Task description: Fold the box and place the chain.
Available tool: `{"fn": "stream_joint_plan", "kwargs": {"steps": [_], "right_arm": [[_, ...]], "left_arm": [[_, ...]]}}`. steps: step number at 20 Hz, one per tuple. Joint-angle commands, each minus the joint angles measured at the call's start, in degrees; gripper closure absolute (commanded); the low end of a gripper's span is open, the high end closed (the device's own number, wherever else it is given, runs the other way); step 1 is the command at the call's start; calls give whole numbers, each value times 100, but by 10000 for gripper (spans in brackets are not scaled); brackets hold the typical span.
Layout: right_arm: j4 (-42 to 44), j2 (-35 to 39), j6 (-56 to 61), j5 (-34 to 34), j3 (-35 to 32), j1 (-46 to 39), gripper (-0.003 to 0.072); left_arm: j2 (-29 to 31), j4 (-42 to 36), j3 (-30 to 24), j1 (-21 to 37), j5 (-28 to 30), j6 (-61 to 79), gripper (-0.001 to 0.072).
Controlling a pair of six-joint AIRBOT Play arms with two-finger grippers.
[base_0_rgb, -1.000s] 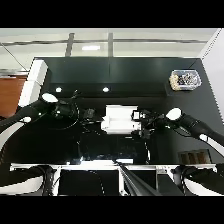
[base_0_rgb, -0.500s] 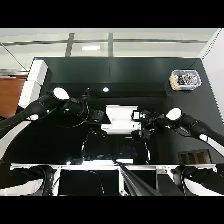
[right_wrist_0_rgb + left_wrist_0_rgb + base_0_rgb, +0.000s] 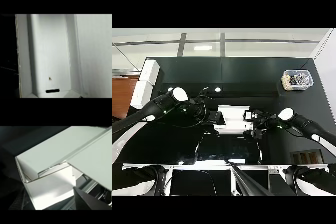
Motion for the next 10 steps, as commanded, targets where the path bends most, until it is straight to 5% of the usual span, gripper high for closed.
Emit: {"fn": "stream_joint_plan", "kwargs": {"steps": [1, 10], "right_arm": [[0, 0, 2, 2, -2, 2, 504], [2, 0, 2, 2, -2, 2, 504]], "left_arm": [[4, 39, 15, -17, 35, -85, 182], [4, 66, 17, -37, 166, -345, 188]]}}
